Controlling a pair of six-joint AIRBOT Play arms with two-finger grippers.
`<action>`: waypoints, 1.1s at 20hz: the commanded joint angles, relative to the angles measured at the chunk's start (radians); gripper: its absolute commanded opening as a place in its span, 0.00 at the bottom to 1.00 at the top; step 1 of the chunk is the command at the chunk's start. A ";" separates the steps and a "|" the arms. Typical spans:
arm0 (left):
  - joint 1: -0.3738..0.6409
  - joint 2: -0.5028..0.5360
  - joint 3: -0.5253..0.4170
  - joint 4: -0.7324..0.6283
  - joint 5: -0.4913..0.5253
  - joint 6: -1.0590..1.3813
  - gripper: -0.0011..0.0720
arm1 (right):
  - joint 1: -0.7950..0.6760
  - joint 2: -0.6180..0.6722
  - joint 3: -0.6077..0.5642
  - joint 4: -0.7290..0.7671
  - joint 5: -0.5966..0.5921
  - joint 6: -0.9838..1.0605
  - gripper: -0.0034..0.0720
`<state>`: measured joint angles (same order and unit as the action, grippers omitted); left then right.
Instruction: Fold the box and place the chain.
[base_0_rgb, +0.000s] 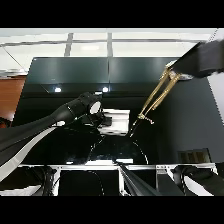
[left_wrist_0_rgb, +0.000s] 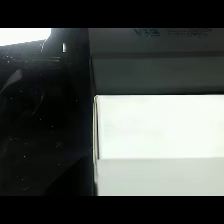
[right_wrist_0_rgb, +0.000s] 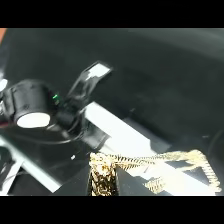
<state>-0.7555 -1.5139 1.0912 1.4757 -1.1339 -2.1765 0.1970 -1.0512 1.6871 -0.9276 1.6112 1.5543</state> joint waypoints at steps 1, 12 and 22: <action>0.000 0.000 0.001 0.000 -0.001 0.000 0.05 | 0.066 0.001 -0.174 0.028 -0.090 -0.022 0.07; 0.000 0.000 0.001 0.000 -0.001 0.000 0.05 | 0.254 0.001 -0.684 0.244 -0.621 -0.093 0.07; 0.000 0.000 0.001 0.000 -0.001 0.000 0.05 | 0.319 -0.005 -0.885 0.245 -0.794 -0.072 0.07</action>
<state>-0.7551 -1.5139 1.0908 1.4761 -1.1351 -2.1765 0.4915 -1.0546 0.8452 -0.6827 0.8913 1.4670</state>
